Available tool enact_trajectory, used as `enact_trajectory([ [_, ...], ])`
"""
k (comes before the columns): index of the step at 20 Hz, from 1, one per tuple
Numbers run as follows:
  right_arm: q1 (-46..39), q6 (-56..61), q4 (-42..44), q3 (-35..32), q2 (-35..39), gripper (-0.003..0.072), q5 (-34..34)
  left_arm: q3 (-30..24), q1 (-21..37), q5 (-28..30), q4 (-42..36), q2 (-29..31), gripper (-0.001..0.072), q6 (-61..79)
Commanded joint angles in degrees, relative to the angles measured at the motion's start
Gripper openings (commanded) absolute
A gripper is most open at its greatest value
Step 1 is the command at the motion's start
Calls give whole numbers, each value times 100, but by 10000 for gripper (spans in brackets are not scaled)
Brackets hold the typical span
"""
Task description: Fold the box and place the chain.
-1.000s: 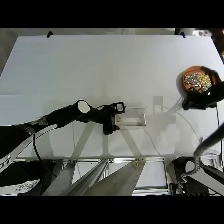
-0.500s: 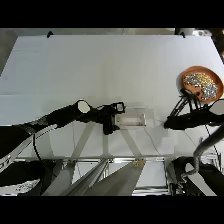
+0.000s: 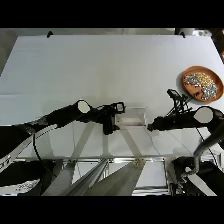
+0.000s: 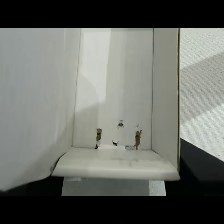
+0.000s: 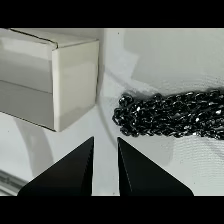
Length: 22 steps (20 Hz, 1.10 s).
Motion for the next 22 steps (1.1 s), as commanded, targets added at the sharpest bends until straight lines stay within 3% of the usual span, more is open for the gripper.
enact_trajectory([
  [1, 116, 350, -313, -11, 9, 156, -162, -2, 0, 2, 0, -2, 438, 0],
  [6, 153, 459, -824, -11, -7, 186, -168, -2, 0, 2, 0, -2, 438, 0],
  [13, 1305, 1458, -1534, -15, -463, 184, -686, 0, 0, 4, 0, -2, 438, 0],
  [22, 1408, 1615, -2111, -15, -555, 181, -625, 0, 0, 2, 0, -2, 438, 0],
])
